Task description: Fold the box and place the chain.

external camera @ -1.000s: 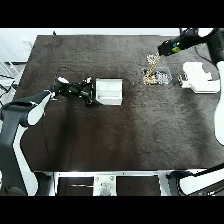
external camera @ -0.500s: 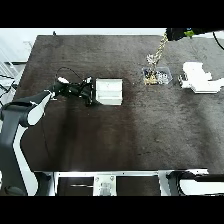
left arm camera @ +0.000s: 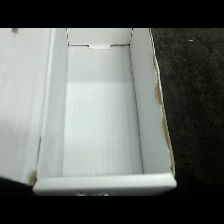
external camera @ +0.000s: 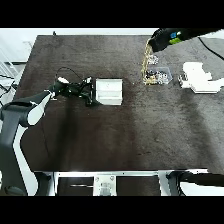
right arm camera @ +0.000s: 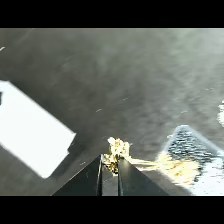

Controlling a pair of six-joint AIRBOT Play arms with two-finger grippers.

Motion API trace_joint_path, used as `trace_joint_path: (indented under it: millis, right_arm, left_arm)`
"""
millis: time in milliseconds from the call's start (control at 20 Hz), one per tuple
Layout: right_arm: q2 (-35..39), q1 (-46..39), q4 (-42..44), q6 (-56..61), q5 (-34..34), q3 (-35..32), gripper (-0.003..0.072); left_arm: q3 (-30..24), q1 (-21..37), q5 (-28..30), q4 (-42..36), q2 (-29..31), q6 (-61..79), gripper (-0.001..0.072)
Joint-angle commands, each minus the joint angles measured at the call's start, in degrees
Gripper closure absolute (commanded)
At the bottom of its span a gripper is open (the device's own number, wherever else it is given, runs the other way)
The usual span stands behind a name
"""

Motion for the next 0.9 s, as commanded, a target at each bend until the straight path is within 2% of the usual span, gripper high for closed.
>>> trace_joint_path:
  millis: [0, 250, 550, 750, 850]
  right_arm:
    - [0.02, 4.48, 0.37, 0.5, 2.71, -1.11, 0.0677]
    - [0.02, 10.08, 2.01, 1.14, 1.88, -8.9, 0.0676]
    - [-1.09, 12.48, 7.76, 2.12, -9.16, -17.07, 0.0677]
    - [-4.98, 12.63, 9.27, 2.12, -15.34, -19.04, 0.0677]
    - [-7.91, 12.63, 9.29, 2.14, -16.02, -19.08, 0.0677]
  left_arm:
    - [0.0, 0.04, 0.0, 0.0, -0.02, 0.02, 0.0281]
    - [0.0, 0.04, 0.0, 0.0, -0.02, 0.02, 0.0281]
    - [0.0, 0.04, 0.02, 0.0, -0.02, 0.02, 0.0281]
    - [0.0, 0.04, 0.0, 0.0, -0.02, 0.02, 0.0281]
    - [0.0, 0.04, 0.0, 0.0, -0.02, 0.02, 0.0281]
